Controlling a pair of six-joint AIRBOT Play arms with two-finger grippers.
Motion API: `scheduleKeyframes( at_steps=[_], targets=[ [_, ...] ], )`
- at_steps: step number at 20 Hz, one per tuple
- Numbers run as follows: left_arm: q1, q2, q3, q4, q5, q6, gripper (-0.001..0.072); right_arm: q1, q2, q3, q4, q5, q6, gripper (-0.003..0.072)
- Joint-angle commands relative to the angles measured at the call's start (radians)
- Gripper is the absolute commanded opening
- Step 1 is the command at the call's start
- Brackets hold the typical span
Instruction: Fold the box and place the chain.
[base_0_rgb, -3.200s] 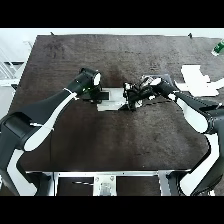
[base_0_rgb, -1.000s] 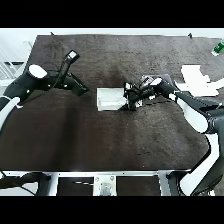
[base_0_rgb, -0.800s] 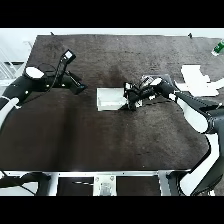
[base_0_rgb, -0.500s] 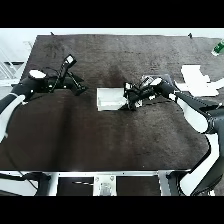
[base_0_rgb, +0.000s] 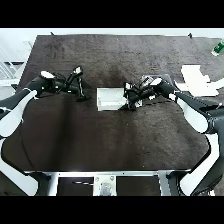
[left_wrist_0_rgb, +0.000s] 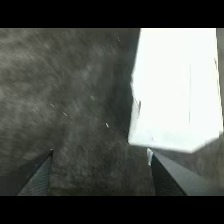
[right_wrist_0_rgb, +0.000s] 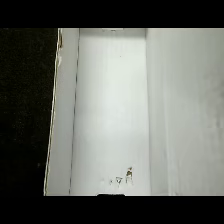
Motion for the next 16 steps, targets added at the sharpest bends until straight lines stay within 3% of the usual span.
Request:
scheduleKeyframes(
  at_steps=[1,9,16],
  targets=[
    [0.0,-0.023,0.007,0.034,-0.04,0.045,0.0715,0.001,0.0,0.0,0.0,0.0,0.0,0.0574],
    [-0.05,-0.048,0.007,0.078,-0.129,0.123,0.0716,0.001,0.0,0.0,0.0,0.0,0.0,0.0574],
    [-0.05,-0.049,0.007,0.061,-0.124,0.123,0.0715,0.001,0.0,0.0,0.0,0.0,0.0,0.0573]
  ],
)
